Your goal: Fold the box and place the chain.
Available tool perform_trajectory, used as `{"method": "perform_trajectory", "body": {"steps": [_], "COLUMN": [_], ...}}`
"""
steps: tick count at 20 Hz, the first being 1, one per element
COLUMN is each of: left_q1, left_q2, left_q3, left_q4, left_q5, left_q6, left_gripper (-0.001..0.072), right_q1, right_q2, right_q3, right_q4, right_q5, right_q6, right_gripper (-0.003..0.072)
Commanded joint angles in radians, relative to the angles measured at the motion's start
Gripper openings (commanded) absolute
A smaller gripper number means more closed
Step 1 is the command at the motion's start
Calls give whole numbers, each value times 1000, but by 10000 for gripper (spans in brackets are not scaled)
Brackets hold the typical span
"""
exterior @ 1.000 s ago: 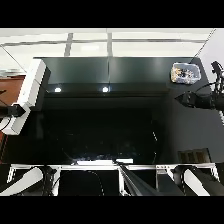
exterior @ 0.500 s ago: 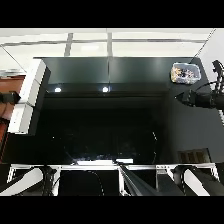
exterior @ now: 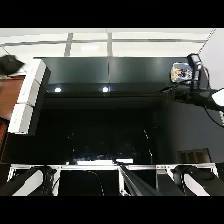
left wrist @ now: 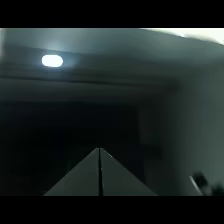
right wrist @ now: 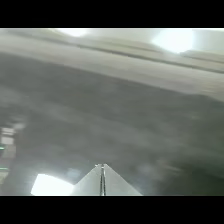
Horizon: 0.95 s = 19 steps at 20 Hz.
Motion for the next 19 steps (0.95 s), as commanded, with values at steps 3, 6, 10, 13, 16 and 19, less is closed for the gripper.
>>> {"method": "perform_trajectory", "body": {"steps": [3,6,10,13,16,19], "left_q1": [-331,-351,-351,-351,-351,-351], "left_q2": [192,209,207,207,206,205], "left_q3": [-401,-453,-454,-454,-454,-454], "left_q4": [134,124,118,118,118,118], "left_q5": [372,393,397,397,397,397], "left_q6": [69,68,68,68,68,69], "left_gripper": [27,28,28,28,28,28], "right_q1": [-27,-31,-31,-31,-31,-31], "right_q2": [-4,-4,-4,-4,-4,-4], "right_q3": [-87,-87,-87,-87,-87,-87], "right_q4": [-236,-236,-236,-236,-236,-236], "right_q5": [-89,3,7,7,7,7], "right_q6": [147,146,146,146,146,146], "right_gripper": [19,19,19,19,19,19]}}
